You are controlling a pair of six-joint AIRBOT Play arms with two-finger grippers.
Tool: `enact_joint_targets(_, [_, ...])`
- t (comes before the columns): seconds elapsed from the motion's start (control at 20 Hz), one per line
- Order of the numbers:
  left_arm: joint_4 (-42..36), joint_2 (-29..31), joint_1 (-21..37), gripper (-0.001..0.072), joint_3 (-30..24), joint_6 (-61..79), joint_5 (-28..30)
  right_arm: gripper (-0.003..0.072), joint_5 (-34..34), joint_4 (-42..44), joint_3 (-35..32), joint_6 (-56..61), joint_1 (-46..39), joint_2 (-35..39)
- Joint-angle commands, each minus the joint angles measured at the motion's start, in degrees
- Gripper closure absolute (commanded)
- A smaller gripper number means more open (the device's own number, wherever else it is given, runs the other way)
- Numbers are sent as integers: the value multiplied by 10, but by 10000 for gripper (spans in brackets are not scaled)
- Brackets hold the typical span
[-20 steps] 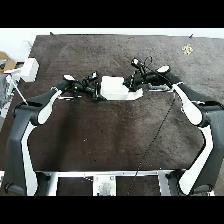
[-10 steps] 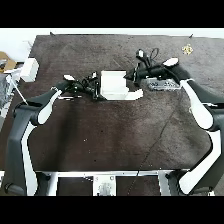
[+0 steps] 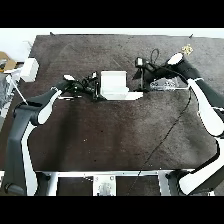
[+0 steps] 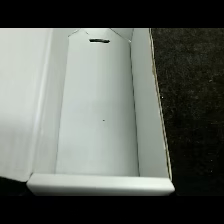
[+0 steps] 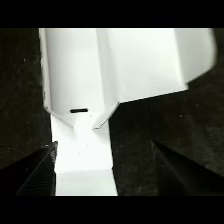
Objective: Fold the box and place the chain.
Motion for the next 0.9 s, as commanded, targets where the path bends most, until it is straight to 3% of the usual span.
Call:
enact_joint_targets(0.0, [0, 0, 0, 432, 0, 0, 0, 110, -38, -36, -40, -34, 14, 2])
enact_joint_targets(0.05, [0, 0, 0, 432, 0, 0, 0, 180, -48, -29, -43, -34, 15, 0])
enact_joint_targets(0.25, [0, 0, 0, 432, 0, 0, 0, 182, -56, 28, -42, -61, 14, -20])
enact_joint_targets(0.35, [0, 0, 0, 432, 0, 0, 0, 248, -52, 35, -42, -60, 15, -34])
enact_joint_targets(0.5, [0, 0, 0, 432, 0, 0, 0, 253, -51, 64, -42, -60, 15, -51])
enact_joint_targets(0.55, [0, 0, 0, 432, 0, 0, 0, 389, -53, 69, -42, -60, 15, -52])
enact_joint_targets(0.65, [0, 0, 0, 432, 0, 0, 0, 433, -53, 86, -42, -59, 15, -52])
enact_joint_targets(0.7, [0, 0, 0, 432, 0, 0, 0, 530, -52, 101, -42, -58, 15, -52])
enact_joint_targets(0.85, [0, 0, 0, 432, 0, 0, 0, 528, -49, 141, -42, -58, 21, -56])
